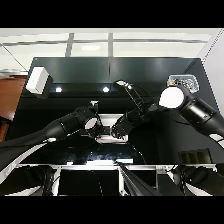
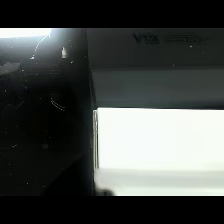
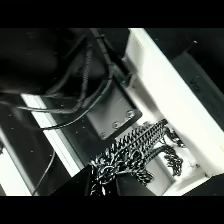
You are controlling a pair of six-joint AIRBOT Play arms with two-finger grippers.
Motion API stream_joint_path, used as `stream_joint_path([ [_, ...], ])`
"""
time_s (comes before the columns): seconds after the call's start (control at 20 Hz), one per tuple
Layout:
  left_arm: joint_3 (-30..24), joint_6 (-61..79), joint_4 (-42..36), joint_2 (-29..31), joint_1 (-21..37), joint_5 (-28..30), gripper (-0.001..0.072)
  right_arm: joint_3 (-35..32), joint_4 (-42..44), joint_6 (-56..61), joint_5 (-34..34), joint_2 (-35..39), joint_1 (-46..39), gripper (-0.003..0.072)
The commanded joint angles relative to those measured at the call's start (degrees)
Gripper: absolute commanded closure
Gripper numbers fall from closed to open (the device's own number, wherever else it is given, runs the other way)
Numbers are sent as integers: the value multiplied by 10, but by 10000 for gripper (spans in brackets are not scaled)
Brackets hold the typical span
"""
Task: Fold the box and place the chain.
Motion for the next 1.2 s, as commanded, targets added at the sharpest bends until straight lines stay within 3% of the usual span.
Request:
stream_joint_path([
  [0.0, 0, 0, 0, 0, 0, 0, 681, -4, -16, 0, -7, -13, 4, 662],
  [0.2, 0, 0, 0, 0, 0, 0, 681, -4, -19, 1, -6, -16, 4, 659],
  [0.25, 0, 0, 0, 0, 0, 0, 681, -4, -19, 2, -6, -16, 4, 550],
  [0.3, 0, 0, 0, 0, 0, 0, 681, -4, -19, 2, -5, -16, 4, 279],
  [0.35, 0, 0, 0, 0, 0, 0, 681, -4, -21, 2, -1, -16, 0, 133],
  [0.65, 7, 1, 1, 0, 0, -1, 682, -4, -75, 2, 120, 47, -143, 125],
  [0.85, 40, -28, 27, -3, -3, 12, 685, -4, -109, 6, 129, 97, -250, 125],
  [1.15, 51, -38, 45, -31, -3, 15, 683, -9, -92, 11, 128, 97, -261, 125],
])
